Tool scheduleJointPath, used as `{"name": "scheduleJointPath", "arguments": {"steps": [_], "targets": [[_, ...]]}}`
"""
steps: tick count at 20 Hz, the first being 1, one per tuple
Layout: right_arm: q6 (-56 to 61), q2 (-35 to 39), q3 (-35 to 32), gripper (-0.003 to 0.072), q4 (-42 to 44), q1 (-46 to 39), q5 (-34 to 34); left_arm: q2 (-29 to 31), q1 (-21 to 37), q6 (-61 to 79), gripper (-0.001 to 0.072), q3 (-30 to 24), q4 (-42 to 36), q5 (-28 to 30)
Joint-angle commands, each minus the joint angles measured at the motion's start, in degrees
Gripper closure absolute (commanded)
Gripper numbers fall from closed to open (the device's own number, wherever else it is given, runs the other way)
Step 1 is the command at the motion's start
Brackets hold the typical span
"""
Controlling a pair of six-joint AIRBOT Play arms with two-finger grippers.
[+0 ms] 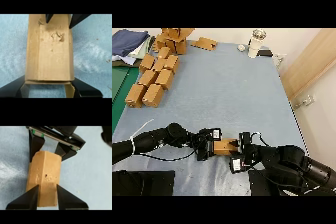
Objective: Fold the box.
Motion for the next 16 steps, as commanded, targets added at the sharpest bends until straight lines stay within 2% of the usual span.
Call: {"name": "scheduleJointPath", "arguments": {"steps": [1, 2, 4, 6, 11, 16], "targets": [[0.5, 0.2, 0.7, 0.0345, -1.5, 0.3, 0.0, 0.0, 0.0, 0.0, 0.0192, 0.0, 0.0, 0.0], [0.5, 0.2, 0.8, 0.03, 0.1, 0.7, -0.4, 0.0, 0.0, 0.0, 0.0191, 0.0, 0.0, 0.0], [0.5, 0.1, 0.8, 0.0156, 3.9, 2.3, -1.4, 0.0, 0.0, 0.0, 0.0191, 0.0, 0.0, 0.0], [0.9, -1.3, 0.5, 0.0155, 6.4, 3.1, -1.5, 0.0, 0.0, 0.0, 0.0191, 0.0, 0.0, 0.0], [3.5, -7.1, 0.6, 0.0155, 4.1, 3.0, 1.4, 0.0, 0.0, 0.0, 0.0191, 0.0, 0.0, 0.0], [3.5, -6.4, 2.0, 0.0155, 2.4, 3.0, 2.7, 0.0, 0.0, 0.0, 0.0191, 0.0, 0.0, 0.0]]}}
